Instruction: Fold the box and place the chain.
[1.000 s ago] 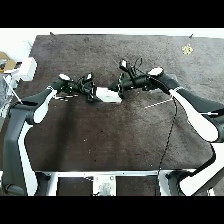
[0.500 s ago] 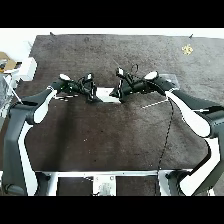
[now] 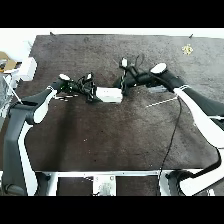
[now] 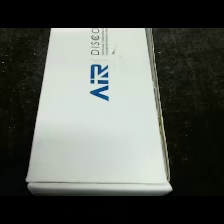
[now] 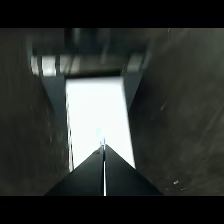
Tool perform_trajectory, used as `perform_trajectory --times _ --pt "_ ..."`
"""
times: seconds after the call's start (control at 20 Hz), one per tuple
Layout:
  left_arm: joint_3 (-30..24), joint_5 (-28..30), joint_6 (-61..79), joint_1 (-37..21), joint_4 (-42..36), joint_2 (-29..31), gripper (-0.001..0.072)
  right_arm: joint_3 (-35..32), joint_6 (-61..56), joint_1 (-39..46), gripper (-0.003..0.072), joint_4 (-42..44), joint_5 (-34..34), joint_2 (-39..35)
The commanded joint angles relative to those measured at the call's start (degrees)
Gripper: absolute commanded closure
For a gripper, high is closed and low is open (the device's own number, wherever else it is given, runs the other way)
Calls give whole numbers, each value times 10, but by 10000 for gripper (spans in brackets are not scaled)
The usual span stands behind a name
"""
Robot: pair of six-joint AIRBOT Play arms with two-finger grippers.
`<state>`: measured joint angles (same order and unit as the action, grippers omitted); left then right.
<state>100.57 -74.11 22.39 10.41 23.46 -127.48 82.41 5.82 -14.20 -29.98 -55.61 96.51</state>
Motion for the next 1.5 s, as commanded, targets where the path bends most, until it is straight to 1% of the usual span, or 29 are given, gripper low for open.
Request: perform_trajectory --times 0.0,0.1,0.2,0.3,0.4,0.45,0.55,0.65,0.7,0.8,0.9,0.95,1.0,1.2,1.25,1.3,1.45 --pt "0 1 1 0 0 0 357 -22 -57 0 689 21 60 -102" --pt "0 1 1 0 0 0 356 -77 -77 2 689 21 141 -184" --pt "0 1 1 0 0 0 356 -152 -97 6 689 21 239 -268" --pt "0 1 1 0 1 0 356 -252 -102 11 689 22 346 -363" --pt "0 1 1 0 1 0 356 -374 -102 12 688 25 467 -469" --pt "0 1 1 0 0 0 357 -432 -102 12 688 38 514 -518" --pt "0 0 1 0 0 0 356 -550 -102 12 688 90 594 -618" --pt "0 0 1 0 1 0 356 -659 -102 12 687 134 646 -713" --pt "0 0 1 0 0 0 357 -709 -102 12 687 146 658 -758" --pt "0 -1 1 0 0 0 357 -786 -102 12 687 153 662 -829" --pt "0 -1 1 0 0 0 357 -845 -102 12 687 152 662 -884" --pt "0 -1 1 0 0 0 357 -864 -102 12 687 153 665 -900" --pt "0 -1 1 0 0 0 356 -872 -101 12 687 157 659 -909" --pt "0 -5 1 0 -2 0 357 -866 -102 12 687 159 655 -908" --pt "0 -5 1 0 -3 0 376 -866 -102 12 687 159 655 -908" --pt "0 -6 -14 0 -8 0 695 -866 -102 12 687 159 655 -908" --pt "14 -4 -77 -2 -59 6 700 -866 -102 12 687 159 655 -908"
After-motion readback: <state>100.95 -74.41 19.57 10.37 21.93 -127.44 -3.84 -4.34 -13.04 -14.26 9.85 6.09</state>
